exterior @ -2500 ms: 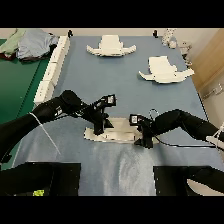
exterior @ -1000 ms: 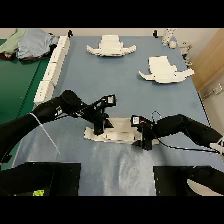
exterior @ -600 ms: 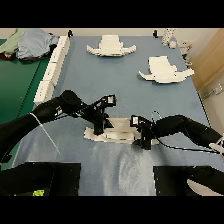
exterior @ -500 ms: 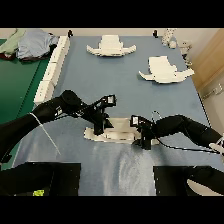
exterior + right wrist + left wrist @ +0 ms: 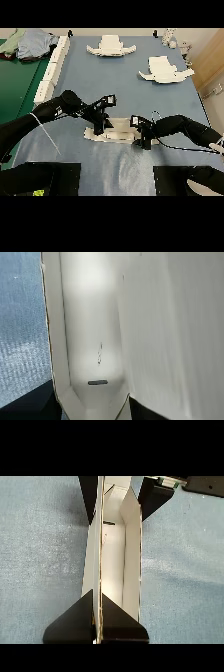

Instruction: Fold the box.

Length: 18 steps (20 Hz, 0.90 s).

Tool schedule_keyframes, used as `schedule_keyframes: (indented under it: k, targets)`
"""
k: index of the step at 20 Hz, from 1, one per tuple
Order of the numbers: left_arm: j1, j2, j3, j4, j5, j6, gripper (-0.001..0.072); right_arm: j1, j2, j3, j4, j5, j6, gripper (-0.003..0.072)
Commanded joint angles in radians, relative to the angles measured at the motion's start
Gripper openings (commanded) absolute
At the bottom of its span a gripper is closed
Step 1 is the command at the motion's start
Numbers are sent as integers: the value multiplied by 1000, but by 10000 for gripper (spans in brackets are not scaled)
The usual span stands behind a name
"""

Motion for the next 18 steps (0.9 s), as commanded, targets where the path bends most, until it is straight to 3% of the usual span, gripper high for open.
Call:
schedule_keyframes:
  k: [1, 18]
  targets:
    - [0, 0, 1, 0, 0, 0, 12, 1, 1, 1, -2, 0, 0, 446]
    - [0, -1, 1, -33, 12, 3, 13, 1, 1, 1, -5, 0, 0, 446]
